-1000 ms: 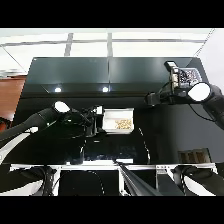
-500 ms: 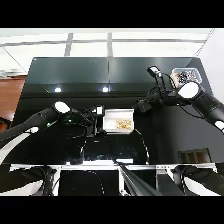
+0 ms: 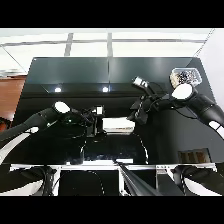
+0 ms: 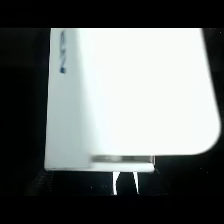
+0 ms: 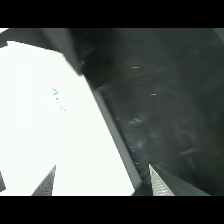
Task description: Fold the box and place the chain.
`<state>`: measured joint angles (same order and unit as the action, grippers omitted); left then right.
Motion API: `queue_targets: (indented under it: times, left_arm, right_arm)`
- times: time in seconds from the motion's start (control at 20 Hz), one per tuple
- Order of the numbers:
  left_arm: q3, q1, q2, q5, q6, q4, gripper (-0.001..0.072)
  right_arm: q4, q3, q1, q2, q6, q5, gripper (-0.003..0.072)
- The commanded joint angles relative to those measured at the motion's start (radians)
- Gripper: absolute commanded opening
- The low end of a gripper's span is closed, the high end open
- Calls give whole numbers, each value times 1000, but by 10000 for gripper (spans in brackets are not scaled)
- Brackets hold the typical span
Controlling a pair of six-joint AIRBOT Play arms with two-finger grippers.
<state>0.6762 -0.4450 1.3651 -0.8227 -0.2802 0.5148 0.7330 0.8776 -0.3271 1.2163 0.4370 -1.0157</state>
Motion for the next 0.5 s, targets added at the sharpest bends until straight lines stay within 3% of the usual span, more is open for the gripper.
queue_targets:
  times: [0.0,0.45]
  left_arm:
    - [1,0,0,0,0,0,444]
    - [1,0,0,-1,0,0,444]
  right_arm:
    - [4,0,-60,34,-122,-1,675]
    - [31,0,-80,36,-173,-61,674]
